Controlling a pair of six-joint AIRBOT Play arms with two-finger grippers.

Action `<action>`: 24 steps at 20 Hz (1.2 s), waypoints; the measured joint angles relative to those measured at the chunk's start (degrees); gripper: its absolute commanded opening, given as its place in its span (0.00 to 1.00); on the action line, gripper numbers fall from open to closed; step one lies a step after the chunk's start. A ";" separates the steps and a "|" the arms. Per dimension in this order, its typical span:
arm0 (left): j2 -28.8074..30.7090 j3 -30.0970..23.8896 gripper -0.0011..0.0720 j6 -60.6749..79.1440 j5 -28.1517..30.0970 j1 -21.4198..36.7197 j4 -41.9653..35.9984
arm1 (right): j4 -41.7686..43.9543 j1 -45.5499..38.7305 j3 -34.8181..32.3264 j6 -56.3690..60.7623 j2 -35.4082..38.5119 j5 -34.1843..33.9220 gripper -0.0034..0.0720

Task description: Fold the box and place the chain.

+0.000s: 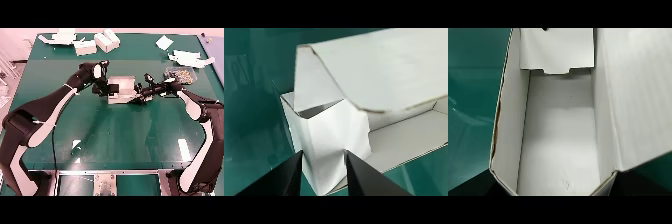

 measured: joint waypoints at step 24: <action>-2.40 0.31 0.44 -1.95 3.06 0.04 1.05 | 0.07 0.07 -0.02 -0.07 0.00 0.20 0.82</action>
